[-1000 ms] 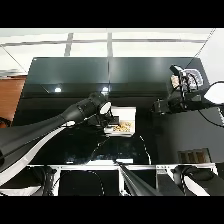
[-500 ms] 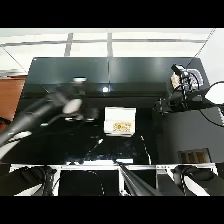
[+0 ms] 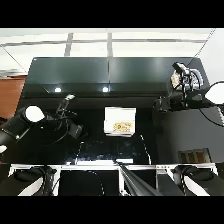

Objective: Fold the box and place the chain.

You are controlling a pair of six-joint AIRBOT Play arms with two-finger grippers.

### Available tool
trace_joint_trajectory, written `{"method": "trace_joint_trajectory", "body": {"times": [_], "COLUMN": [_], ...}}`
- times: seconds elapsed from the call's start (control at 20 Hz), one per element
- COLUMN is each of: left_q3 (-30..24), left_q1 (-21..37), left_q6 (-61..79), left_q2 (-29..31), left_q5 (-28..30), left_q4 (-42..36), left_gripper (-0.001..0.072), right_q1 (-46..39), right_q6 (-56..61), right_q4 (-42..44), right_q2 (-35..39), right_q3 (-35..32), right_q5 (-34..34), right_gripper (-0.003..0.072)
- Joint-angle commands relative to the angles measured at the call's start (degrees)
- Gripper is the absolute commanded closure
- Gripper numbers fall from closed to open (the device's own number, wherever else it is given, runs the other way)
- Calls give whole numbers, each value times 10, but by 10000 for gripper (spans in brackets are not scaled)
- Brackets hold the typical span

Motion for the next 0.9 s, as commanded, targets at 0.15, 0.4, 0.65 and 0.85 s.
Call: {"method": "trace_joint_trajectory", "body": {"times": [0.15, 0.4, 0.65, 0.85], "left_q3": [-30, -14, -6, 31], "left_q1": [-59, -67, -65, -67], "left_q6": [565, 607, 631, 636], "left_q2": [-3, -79, -120, -162], "left_q5": [61, 82, 109, 108], "left_q4": [-120, -146, -223, -205], "left_gripper": [-1, -1, -1, 0], "right_q1": [0, 0, 0, 0], "right_q6": [0, 0, 7, 7], "right_q4": [-2, -2, -2, 7], "right_q2": [0, 0, 0, 0], "right_q3": [0, 0, 0, 0], "right_q5": [19, 20, 19, 23], "right_gripper": [351, 351, 351, 351]}}
